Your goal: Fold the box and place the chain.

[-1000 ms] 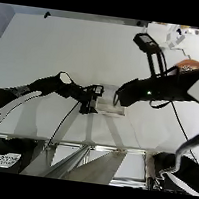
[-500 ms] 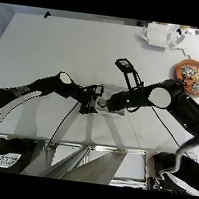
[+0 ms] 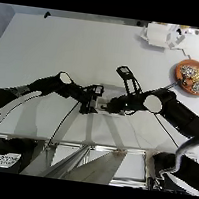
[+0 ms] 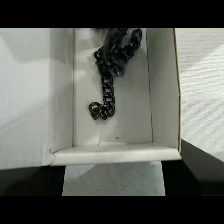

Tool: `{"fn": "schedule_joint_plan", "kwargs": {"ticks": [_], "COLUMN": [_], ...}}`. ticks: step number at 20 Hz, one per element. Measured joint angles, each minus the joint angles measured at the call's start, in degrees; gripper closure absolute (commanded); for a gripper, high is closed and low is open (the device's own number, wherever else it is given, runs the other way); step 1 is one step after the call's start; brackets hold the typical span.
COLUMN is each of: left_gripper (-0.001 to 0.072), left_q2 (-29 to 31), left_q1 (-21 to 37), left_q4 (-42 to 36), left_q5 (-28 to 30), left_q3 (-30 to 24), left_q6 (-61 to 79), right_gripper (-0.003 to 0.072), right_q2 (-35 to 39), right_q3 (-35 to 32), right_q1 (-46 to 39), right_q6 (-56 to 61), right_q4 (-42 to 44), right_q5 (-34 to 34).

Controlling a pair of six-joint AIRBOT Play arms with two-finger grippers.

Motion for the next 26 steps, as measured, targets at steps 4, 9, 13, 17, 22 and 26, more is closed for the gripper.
{"fn": "schedule_joint_plan", "kwargs": {"ticks": [4,9,13,17,22,26], "left_gripper": [0.0538,0.0538,0.0538,0.0538,0.0538,0.0538], "left_q2": [0.0,0.0,0.0,0.0,0.0,0.0], "left_q1": [0.0,0.0,0.0,0.0,0.0,0.0], "left_q4": [0.0,0.0,0.0,0.0,0.0,0.0], "left_q5": [0.0,0.0,0.0,0.0,0.0,0.0], "left_q3": [0.0,0.0,0.0,0.0,0.0,0.0], "left_q6": [0.0,0.0,0.0,0.0,0.0,0.0], "right_gripper": [0.0491,0.0516,0.0514,0.0458,0.0461,0.0464], "right_q2": [1.0,2.0,1.1,-2.2,-9.0,-14.3], "right_q3": [2.9,9.7,11.4,11.3,10.6,10.4], "right_q1": [-0.7,-8.3,-18.3,-27.6,-33.4,-34.6], "right_q6": [0.0,0.0,0.0,0.0,0.0,0.1], "right_q4": [-0.2,-7.5,-15.4,-19.3,-20.9,-20.6], "right_q5": [3.0,12.2,16.9,16.8,13.7,13.2]}}
